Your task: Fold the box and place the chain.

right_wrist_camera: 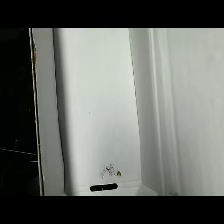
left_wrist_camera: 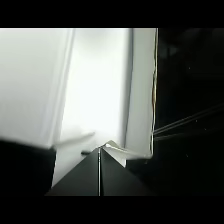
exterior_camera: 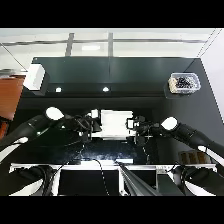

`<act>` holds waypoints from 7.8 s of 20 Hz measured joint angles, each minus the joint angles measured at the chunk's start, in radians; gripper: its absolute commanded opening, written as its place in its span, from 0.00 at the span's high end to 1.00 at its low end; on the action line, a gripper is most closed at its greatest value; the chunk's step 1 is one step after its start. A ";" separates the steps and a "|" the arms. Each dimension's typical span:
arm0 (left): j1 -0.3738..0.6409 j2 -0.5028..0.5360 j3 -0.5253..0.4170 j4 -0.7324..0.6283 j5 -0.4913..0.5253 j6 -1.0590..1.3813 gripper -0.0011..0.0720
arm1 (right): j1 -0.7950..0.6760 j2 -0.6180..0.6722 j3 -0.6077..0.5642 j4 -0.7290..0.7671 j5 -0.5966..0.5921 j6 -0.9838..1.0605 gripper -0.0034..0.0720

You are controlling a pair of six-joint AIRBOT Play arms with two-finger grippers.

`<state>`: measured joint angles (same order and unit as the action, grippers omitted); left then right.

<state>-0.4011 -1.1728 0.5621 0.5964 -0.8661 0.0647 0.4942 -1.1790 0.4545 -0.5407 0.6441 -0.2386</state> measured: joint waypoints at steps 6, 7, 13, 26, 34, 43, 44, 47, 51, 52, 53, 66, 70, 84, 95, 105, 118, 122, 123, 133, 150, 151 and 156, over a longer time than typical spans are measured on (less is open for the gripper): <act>0.328 0.183 0.000 0.123 -0.226 -0.315 0.95 | 0.000 0.000 0.000 -0.001 0.000 0.000 0.55; 0.391 0.198 0.000 0.133 -0.279 -0.349 0.95 | 0.000 0.000 0.000 -0.002 0.000 0.000 0.55; 0.692 0.213 -0.072 0.152 -0.329 -0.842 0.95 | 0.000 0.000 0.000 -0.002 0.002 0.000 0.55; 0.555 -0.060 -0.165 0.063 -0.200 -1.179 0.95 | 0.000 0.000 0.000 -0.003 0.002 0.000 0.55; 0.474 -0.147 -0.164 -0.096 -0.154 -1.087 0.95 | 0.000 0.000 0.000 -0.003 0.002 0.000 0.55; 0.419 -0.155 -0.133 -0.120 -0.179 -1.040 0.95 | 0.000 0.000 0.000 -0.003 0.002 0.000 0.55; 0.417 -0.155 -0.125 -0.115 -0.192 -1.040 0.95 | 0.000 0.000 0.000 -0.003 0.002 0.000 0.55; 0.409 -0.155 -0.098 -0.096 -0.204 -1.040 0.95 | 0.000 0.000 0.000 -0.003 0.002 0.000 0.55; 0.378 -0.158 -0.062 -0.068 -0.214 -1.064 0.95 | 0.000 0.000 0.000 -0.003 0.002 0.000 0.55; 0.368 -0.159 -0.053 -0.053 -0.215 -1.077 0.95 | 0.000 0.000 0.000 -0.003 0.002 0.000 0.55; 0.357 -0.162 -0.045 -0.035 -0.216 -1.088 0.95 | 0.000 0.000 0.000 -0.003 0.002 0.000 0.55; 0.291 -0.214 -0.017 0.065 -0.245 -1.115 0.95 | 0.000 0.000 0.000 -0.003 0.002 0.000 0.55; 0.274 -0.230 -0.005 0.048 -0.236 -1.109 0.84 | 0.000 0.000 0.000 -0.003 0.002 0.000 0.55; 0.259 -0.212 0.116 0.016 -0.422 -1.124 0.09 | 0.000 0.000 0.000 -0.003 0.002 0.000 0.55; 0.080 -0.061 0.126 0.074 -0.233 -1.273 0.01 | 0.000 0.000 0.000 -0.003 0.002 0.000 0.55; -0.121 -0.028 0.126 0.173 -0.035 -1.568 0.02 | 0.000 0.000 0.000 -0.003 0.002 0.000 0.55; -0.219 -0.028 0.126 0.301 0.051 -1.774 0.02 | 0.000 0.000 0.000 -0.003 0.002 0.000 0.55; -0.223 -0.034 0.126 0.308 0.068 -1.792 0.02 | 0.000 0.000 0.000 -0.003 0.002 0.001 0.55; -0.224 -0.039 0.126 0.309 0.070 -1.798 0.03 | 0.000 0.000 0.000 -0.003 0.002 0.001 0.55; -0.247 -0.069 0.145 0.444 0.078 -1.936 0.04 | 0.000 0.000 0.000 -0.002 0.002 0.002 0.55; -0.322 -0.071 0.256 0.592 0.016 -2.080 0.04 | 0.000 0.000 0.000 -0.003 0.002 0.000 0.55; -0.327 -0.071 0.261 0.599 0.014 -2.085 0.03 | 0.000 0.000 0.000 -0.003 0.002 0.000 0.55; -0.325 -0.069 0.272 0.621 -0.014 -2.100 0.03 | 0.000 0.000 0.000 -0.003 0.002 0.000 0.55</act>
<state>-0.7265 -1.2415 0.8341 1.2179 -0.8799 -2.0350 0.4942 -1.1790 0.4545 -0.5442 0.6464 -0.2386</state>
